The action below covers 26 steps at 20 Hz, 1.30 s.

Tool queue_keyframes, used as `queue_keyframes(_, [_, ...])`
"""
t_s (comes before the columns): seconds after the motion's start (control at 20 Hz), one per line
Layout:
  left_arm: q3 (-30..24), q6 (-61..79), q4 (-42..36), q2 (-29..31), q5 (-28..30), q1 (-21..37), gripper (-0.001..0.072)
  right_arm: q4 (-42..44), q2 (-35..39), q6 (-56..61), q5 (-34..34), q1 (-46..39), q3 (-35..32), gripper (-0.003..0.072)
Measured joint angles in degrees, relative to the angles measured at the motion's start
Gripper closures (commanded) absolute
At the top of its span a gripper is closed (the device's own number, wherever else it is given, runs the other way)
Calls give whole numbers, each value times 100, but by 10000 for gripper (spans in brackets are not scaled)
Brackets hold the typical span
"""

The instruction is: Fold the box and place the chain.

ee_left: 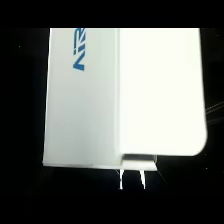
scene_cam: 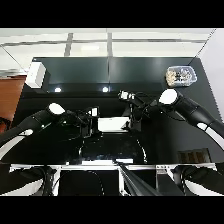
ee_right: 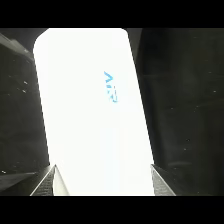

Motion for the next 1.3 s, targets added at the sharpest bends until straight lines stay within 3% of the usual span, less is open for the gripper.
queue_keyframes(0.15, [0, 0, -2, 0, 0, 0, 319, -118, 0, -63, -72, 31, 0, 25])
queue_keyframes(0.25, [0, -2, -2, 0, 0, 0, 319, -153, 0, -85, -79, 42, 0, 202])
queue_keyframes(0.75, [0, -2, -2, 0, 0, 0, 319, -289, 0, -103, -24, 179, 0, 204])
queue_keyframes(0.85, [0, -2, 0, 0, 0, 0, 319, -302, 0, -81, -31, 199, 0, 425])
queue_keyframes(1.3, [0, -17, -2, 0, 11, 4, 319, -332, 7, 74, -192, 210, 2, 425])
